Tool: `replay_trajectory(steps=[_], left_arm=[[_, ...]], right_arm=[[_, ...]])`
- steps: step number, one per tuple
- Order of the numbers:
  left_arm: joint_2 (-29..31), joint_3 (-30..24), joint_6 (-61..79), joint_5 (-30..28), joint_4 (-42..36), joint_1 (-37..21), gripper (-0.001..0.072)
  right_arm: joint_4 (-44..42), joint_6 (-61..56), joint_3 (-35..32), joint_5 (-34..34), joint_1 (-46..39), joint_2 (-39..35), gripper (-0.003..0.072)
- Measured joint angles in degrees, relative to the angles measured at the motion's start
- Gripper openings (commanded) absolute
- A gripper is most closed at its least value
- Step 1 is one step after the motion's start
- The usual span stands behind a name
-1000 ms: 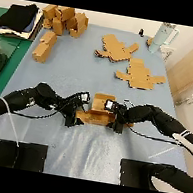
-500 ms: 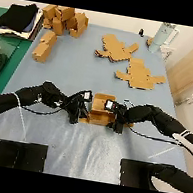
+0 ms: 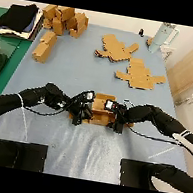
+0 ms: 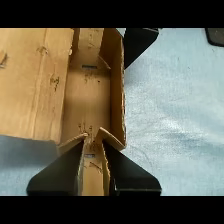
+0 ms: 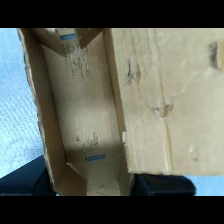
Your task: Fold the box.
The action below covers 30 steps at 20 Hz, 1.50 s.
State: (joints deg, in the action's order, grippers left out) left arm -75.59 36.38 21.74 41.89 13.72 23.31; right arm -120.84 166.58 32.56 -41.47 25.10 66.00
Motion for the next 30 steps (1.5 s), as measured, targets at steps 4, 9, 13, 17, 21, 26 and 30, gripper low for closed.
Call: replay_trajectory(steps=[4,9,13,17,21,26,30], left_arm=[[-0.3,0.0,0.2,-0.5,-0.7,0.2,0.0616],[-0.4,0.0,0.2,-0.4,-0.8,0.3,0.0281],[0.9,0.0,-3.7,-0.2,2.3,0.3,0.0016],[7.7,0.0,-19.2,-0.1,13.4,0.2,0.0015],[19.5,-0.2,-51.5,0.7,32.1,-1.0,0.0015],[27.3,-3.0,-97.1,6.5,51.4,-8.3,0.0016],[25.2,-5.5,-109.7,7.4,49.2,-10.5,0.0015]], right_arm=[[0.0,0.1,0.0,0.0,0.0,0.0,0.0506],[0.0,0.0,0.0,0.0,0.0,0.0,0.0506],[0.0,0.0,0.0,0.0,0.0,0.0,0.0506],[0.0,0.0,0.0,0.0,0.0,0.0,0.0506],[0.0,0.0,0.0,0.0,0.0,0.0,0.0506],[0.0,0.0,0.0,0.0,0.0,0.0,0.0506],[0.0,0.0,0.0,0.0,0.0,0.0,0.0506]])
